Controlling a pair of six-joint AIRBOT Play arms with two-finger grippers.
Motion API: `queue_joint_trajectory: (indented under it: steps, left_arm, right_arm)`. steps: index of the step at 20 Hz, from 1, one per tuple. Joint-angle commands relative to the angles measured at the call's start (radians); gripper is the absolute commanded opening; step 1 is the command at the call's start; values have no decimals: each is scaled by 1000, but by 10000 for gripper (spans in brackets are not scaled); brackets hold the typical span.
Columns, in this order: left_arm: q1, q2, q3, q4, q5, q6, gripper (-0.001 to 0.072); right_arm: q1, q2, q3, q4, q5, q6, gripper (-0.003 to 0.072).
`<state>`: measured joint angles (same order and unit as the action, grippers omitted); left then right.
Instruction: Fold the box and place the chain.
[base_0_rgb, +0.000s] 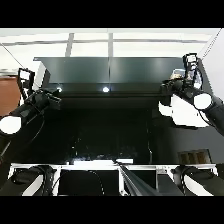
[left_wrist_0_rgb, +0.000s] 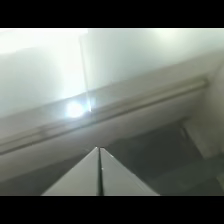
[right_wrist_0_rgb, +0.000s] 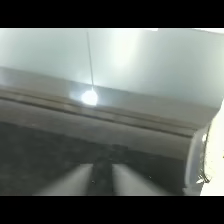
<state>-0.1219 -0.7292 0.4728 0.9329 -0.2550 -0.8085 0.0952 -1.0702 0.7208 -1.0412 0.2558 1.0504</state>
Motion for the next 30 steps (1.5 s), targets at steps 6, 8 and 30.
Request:
queue_joint_trajectory:
  steps: [6,8,30]
  left_arm:
    - [0,-54,0,-7,38,-10,713]
    - [0,-55,0,-7,33,-10,712]
    - [0,-55,0,-83,32,-11,706]
  right_arm:
    - [-364,-78,105,-162,162,321,706]
    - [-577,-107,175,-274,232,446,706]
    - [-1033,-620,550,103,1058,-340,238]
